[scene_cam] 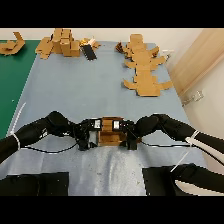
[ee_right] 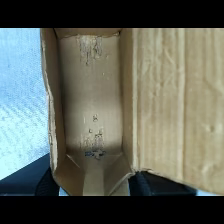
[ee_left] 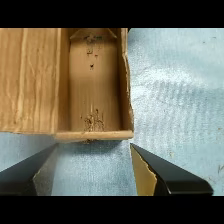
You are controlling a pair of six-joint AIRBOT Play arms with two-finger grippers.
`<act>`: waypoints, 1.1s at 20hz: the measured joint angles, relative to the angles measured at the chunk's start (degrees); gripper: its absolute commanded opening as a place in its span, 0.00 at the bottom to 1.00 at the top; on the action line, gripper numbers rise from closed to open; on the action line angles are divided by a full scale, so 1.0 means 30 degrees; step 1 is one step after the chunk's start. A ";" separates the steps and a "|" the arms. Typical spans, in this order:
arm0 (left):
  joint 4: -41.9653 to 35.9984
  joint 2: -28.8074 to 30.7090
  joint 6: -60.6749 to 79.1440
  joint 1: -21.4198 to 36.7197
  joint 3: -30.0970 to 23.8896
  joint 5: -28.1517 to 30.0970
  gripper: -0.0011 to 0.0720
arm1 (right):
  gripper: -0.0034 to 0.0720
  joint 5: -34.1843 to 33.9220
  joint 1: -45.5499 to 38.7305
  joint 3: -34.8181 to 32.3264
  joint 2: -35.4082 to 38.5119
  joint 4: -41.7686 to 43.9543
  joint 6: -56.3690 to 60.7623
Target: Fold the box.
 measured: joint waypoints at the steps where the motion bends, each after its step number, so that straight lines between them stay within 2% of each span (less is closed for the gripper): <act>1: 0.0000 0.0000 -0.0015 -0.0124 0.0022 -0.0029 0.97 | 0.71 0.0000 0.0000 0.0000 0.0007 0.0000 0.0007; 10: -0.0619 -0.0415 -0.0160 -0.1027 0.0058 0.0321 0.97 | 0.71 -0.0007 0.0000 0.0000 0.0007 0.0000 -0.0007; 22: -0.0882 -0.0867 -0.0175 -0.1260 0.0058 0.1370 0.97 | 0.71 -0.0007 0.0000 0.0000 0.0007 0.0022 0.0029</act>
